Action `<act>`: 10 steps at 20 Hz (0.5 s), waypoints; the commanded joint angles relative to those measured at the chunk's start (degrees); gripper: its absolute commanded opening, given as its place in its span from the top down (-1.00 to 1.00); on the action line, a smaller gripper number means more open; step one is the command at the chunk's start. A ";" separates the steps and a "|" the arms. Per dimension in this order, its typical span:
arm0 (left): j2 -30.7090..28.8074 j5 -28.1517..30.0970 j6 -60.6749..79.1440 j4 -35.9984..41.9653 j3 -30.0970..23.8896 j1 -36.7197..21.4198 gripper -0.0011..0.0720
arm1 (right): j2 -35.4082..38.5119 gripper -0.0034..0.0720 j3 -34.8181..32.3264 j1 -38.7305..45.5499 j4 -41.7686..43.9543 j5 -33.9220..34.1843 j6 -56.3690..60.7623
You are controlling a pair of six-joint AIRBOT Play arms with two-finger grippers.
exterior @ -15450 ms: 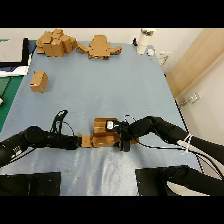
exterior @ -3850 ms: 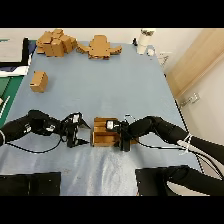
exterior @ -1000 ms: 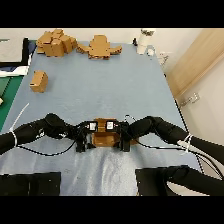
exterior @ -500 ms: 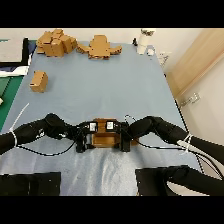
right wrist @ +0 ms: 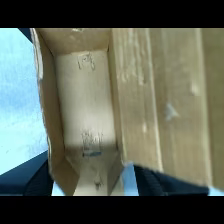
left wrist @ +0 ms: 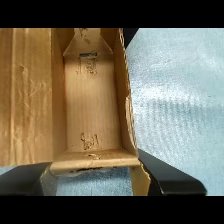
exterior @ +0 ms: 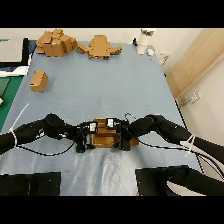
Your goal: Fold the box.
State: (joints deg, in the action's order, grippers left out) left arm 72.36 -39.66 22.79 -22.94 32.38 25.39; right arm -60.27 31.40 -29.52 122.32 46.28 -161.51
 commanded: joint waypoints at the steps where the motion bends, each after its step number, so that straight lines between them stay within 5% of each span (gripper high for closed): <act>1: 0.04 0.09 0.07 -0.02 0.04 -0.02 -0.67 | 3.13 -1.00 0.20 1.68 -4.59 2.80 4.02; 5: 0.04 0.09 0.07 0.00 0.04 -0.02 -0.67 | 10.43 -0.99 0.20 5.64 -11.72 13.55 10.67; 10: 0.04 0.09 0.07 -0.02 0.04 -0.02 -0.67 | 17.59 -0.98 0.20 5.95 -6.51 22.21 10.71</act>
State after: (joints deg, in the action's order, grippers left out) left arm 72.36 -39.55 22.85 -22.94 32.38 25.39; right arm -46.33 31.55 -24.08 113.23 62.94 -151.87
